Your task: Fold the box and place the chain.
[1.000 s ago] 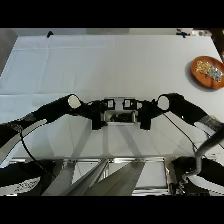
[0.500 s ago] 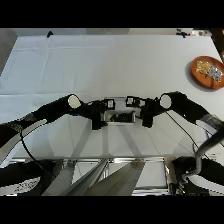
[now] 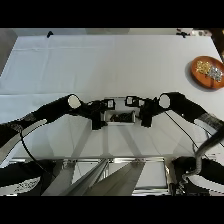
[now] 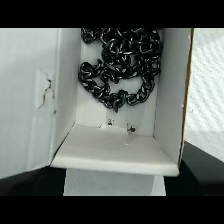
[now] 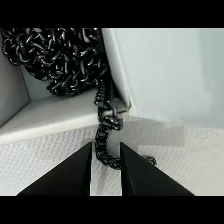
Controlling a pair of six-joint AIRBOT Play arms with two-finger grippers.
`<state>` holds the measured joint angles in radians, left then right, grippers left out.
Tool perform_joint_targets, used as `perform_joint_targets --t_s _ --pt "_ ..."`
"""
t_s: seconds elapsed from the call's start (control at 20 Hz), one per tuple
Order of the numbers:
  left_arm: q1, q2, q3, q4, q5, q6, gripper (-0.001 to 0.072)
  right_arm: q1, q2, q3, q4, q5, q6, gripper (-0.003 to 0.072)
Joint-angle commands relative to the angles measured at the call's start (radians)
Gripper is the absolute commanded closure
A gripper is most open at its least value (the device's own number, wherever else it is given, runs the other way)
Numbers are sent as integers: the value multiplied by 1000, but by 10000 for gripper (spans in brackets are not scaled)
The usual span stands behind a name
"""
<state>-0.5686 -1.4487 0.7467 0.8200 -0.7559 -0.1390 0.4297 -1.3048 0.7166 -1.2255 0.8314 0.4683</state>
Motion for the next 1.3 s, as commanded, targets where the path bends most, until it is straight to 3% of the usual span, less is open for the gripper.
perform_joint_targets --t_s 0.0,0.1,0.2,0.5,0.75,0.95,1.1,1.25 --pt "0 1 0 0 0 0 575 -1 -23 -1 2 13 1 533" --pt "0 1 0 0 0 0 575 -1 -29 -1 2 13 2 542" --pt "0 1 0 0 0 0 575 -1 -29 0 2 13 2 675" --pt "0 1 0 0 0 0 574 -1 29 0 -2 23 24 675" --pt "0 1 0 0 0 0 575 -1 278 0 28 16 88 676" --pt "0 1 0 0 0 0 575 -1 463 0 202 18 86 678" --pt "0 1 0 0 0 0 575 6 482 0 355 21 72 678" --pt "0 1 0 0 0 0 575 57 429 0 396 16 73 678"
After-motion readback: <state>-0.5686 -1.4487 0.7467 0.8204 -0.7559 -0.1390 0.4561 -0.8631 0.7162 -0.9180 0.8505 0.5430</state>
